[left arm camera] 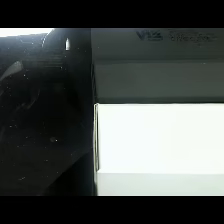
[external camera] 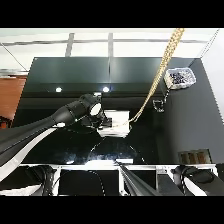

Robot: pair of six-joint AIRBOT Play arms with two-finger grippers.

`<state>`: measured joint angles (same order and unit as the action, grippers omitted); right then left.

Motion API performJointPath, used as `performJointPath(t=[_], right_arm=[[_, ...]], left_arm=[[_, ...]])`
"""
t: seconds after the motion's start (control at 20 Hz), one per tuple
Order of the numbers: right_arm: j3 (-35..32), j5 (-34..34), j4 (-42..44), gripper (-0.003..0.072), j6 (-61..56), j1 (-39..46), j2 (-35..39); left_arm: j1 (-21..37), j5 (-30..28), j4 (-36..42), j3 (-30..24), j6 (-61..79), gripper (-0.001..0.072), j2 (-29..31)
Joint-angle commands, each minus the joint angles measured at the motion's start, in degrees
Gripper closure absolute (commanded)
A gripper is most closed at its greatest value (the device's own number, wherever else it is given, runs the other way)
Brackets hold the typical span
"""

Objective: Fold the box and place the chain.

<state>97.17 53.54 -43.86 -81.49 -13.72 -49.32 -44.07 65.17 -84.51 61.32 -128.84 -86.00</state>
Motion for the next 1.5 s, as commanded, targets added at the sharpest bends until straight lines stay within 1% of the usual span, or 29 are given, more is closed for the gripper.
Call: performJointPath(t=[0.0, 0.1, 0.25, 0.55, 0.7, 0.85, 0.95, 1.25, 1.45], right_arm=[[0.07, 1.99, 4.83, 0.0672, 0.76, -0.02, -0.63], [0.07, 2.93, 7.93, 0.0673, 1.40, -0.02, -1.05], [0.00, 7.50, 9.62, 0.0673, 1.86, -0.04, -2.27], [-0.26, 6.93, 10.84, 0.0673, 2.71, -4.52, -4.96], [-1.36, 10.49, 10.69, 0.0673, 3.08, -7.41, -7.85], [-6.45, 14.03, 9.55, 0.0673, 2.78, -7.48, -8.07], [-10.49, 15.04, 9.60, 0.0673, 2.62, -7.50, -8.04], [-21.29, 15.06, 10.67, 0.0673, 2.49, -7.50, -7.91], [-27.26, 14.84, 9.01, 0.0673, 2.69, -7.37, -6.86]], left_arm=[[0.02, 0.00, -0.02, 0.02, 0.00, 0.0677, 0.00], [0.02, 0.00, -0.02, 0.02, 0.00, 0.0677, 0.00], [0.02, 0.00, -0.02, 0.02, 0.02, 0.0677, 0.00], [0.02, -0.04, -0.02, 0.02, 0.00, 0.0677, 0.00], [0.02, -0.07, -0.02, 0.02, 0.00, 0.0677, 0.00], [0.02, -0.02, -0.02, 0.02, 0.00, 0.0677, 0.00], [0.02, 0.02, -0.02, 0.02, 0.00, 0.0677, 0.00], [0.02, 0.00, -0.04, 0.02, 0.00, 0.0677, 0.00], [0.02, 0.00, -0.04, 0.02, 0.02, 0.0677, 0.00]])
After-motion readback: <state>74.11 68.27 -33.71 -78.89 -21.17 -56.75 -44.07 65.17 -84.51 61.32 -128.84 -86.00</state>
